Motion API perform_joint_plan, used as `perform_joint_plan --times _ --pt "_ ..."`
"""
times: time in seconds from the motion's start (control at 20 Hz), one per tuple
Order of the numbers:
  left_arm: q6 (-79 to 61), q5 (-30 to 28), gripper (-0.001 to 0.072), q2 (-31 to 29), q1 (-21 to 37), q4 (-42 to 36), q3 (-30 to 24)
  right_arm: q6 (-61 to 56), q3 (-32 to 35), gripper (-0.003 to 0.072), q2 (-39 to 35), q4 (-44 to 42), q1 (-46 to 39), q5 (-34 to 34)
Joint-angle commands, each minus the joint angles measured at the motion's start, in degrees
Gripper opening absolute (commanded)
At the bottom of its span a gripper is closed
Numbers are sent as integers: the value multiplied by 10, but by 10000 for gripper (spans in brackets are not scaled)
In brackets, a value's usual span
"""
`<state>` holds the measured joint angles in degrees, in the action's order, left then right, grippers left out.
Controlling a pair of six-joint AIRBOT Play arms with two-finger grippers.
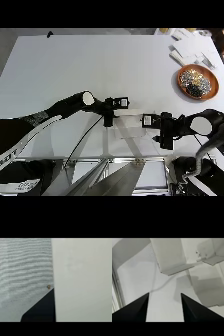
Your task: Fold the box and place the chain.
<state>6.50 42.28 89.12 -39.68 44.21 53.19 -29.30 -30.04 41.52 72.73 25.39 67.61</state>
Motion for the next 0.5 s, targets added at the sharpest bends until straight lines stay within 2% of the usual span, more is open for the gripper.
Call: perform_joint_plan --times 0.0,0.1,0.2,0.3,0.45 --pt "0 0 10 0 0 0 0 55 50 599 -27 -6 29 -89" --pt "0 0 10 0 0 0 0 59 95 633 -46 -4 54 -163" --pt "0 0 10 0 0 0 0 59 122 647 -47 18 75 -202" --pt "0 0 10 0 0 0 0 59 147 693 -46 17 91 -261" --pt "0 0 10 0 0 0 0 59 163 693 -44 19 106 -334"
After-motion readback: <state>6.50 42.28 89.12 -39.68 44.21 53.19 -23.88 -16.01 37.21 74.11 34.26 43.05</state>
